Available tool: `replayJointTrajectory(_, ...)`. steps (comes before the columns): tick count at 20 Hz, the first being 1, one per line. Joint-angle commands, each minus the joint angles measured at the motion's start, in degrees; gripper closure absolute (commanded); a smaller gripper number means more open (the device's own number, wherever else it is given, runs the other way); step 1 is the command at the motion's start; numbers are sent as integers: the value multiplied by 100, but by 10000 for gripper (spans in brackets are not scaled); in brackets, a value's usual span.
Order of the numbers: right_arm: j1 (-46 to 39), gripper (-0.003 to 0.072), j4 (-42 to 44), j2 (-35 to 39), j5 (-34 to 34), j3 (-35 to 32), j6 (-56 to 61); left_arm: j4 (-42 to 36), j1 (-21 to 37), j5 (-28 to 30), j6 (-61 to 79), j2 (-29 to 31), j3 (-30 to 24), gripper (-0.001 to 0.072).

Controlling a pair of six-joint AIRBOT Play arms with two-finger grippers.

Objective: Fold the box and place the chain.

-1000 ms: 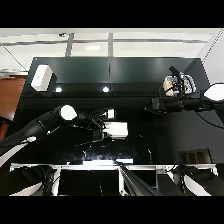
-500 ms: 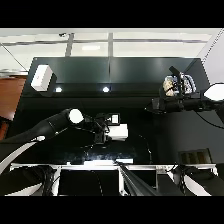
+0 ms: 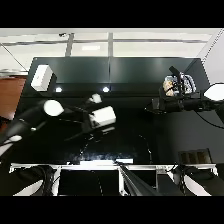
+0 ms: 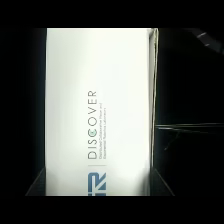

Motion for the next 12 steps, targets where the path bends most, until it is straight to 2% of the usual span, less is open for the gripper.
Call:
replayJointTrajectory(1, 0, 654, 2, 4, 0, -2, -2, 1191, 1521, -918, -1154, 546, -2, 312)
replayJointTrajectory(4, 0, 654, 2, 4, 0, -2, -42, 1810, 3445, -1344, -1615, 610, -2, 312)
replayJointTrajectory(5, 0, 654, 2, 4, -11, -2, -42, 1722, 4087, -1222, -1740, 597, -2, 312)
replayJointTrajectory(7, 0, 655, 0, 4, -70, -2, -42, 1204, 5001, -619, -1864, 542, 0, 311)
replayJointTrajectory(9, 11, 655, -2, 4, -136, -2, -44, 719, 5488, 210, -1864, 417, 0, 310)
replayJointTrajectory(12, 11, 654, 0, 4, -107, -2, -42, 706, 5646, 1163, -1847, 81, 13, 310)
